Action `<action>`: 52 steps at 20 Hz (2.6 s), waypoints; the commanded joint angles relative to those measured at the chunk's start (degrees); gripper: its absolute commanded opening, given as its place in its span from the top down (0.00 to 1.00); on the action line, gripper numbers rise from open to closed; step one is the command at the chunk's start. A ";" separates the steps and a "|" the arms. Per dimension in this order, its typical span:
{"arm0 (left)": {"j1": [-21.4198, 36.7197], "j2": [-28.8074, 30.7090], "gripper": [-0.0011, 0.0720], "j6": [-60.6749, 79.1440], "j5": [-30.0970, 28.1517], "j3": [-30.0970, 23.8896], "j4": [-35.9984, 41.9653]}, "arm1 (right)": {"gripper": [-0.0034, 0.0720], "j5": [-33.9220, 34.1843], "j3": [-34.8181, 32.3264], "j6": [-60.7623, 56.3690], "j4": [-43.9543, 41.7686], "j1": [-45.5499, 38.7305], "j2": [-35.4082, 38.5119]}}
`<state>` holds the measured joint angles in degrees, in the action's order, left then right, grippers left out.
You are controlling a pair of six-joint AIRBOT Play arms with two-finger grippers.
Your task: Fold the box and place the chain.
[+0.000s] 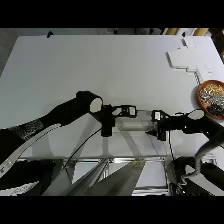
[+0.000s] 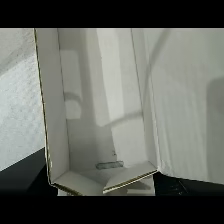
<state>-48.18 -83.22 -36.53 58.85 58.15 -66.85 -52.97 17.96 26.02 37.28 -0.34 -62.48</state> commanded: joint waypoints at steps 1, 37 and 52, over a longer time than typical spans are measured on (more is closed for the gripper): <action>0.44 0.02 0.92 5.29 -4.52 -3.37 0.46 | 0.53 -0.02 0.02 0.00 -0.02 -0.02 0.02; -1.92 -4.09 0.58 26.27 -18.58 -5.55 21.38 | 0.53 -0.02 0.02 0.00 -0.02 -0.02 0.04; 3.45 10.82 0.90 -12.87 -6.99 -5.55 7.23 | 0.53 -0.02 0.02 0.00 -0.02 -0.02 0.04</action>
<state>-46.61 -77.03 -30.06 48.21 52.62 -52.82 -52.77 17.96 25.93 37.10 -0.34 -62.48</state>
